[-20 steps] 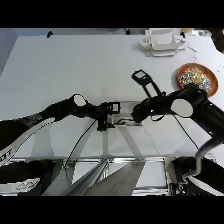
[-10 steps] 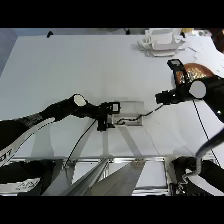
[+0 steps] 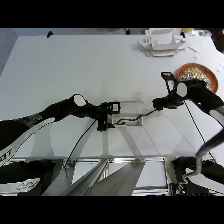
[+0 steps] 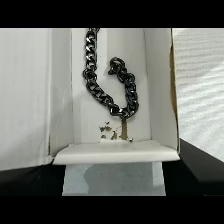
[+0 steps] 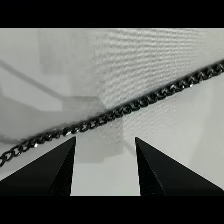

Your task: Fold the box and place the chain.

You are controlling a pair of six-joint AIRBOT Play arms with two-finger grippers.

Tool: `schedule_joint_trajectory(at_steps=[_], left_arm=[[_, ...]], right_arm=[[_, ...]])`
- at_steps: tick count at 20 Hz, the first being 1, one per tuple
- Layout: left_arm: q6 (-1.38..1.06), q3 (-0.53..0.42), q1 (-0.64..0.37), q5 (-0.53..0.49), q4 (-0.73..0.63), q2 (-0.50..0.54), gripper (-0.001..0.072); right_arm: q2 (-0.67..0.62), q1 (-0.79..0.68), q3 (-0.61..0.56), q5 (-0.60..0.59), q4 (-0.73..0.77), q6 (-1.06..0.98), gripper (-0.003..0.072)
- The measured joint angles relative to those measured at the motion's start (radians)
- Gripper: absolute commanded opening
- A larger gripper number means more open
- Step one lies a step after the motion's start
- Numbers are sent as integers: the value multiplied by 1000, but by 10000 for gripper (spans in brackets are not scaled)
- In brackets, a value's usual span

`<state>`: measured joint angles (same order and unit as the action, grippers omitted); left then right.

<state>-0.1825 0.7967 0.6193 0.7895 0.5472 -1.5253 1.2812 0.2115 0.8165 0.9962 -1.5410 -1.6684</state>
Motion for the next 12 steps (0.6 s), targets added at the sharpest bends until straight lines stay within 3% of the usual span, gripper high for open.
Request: schedule_joint_trajectory(at_steps=[5, 6, 7, 8, 12], left_arm=[[0, 0, 0, 0, 0, 0, 253], [0, 0, 0, 0, 0, 0, 253], [0, 0, 0, 0, 0, 0, 253], [0, 0, 0, 0, 0, 0, 253], [0, 0, 0, 0, 0, 0, 253]], right_arm=[[49, -1, 0, -37, 1, 0, 376], [61, -1, 0, -38, 3, 0, 276], [71, -1, 0, -37, 6, 1, 113], [79, -1, 0, -34, 7, 1, 35], [79, -2, 0, -22, 14, 23, 17]])
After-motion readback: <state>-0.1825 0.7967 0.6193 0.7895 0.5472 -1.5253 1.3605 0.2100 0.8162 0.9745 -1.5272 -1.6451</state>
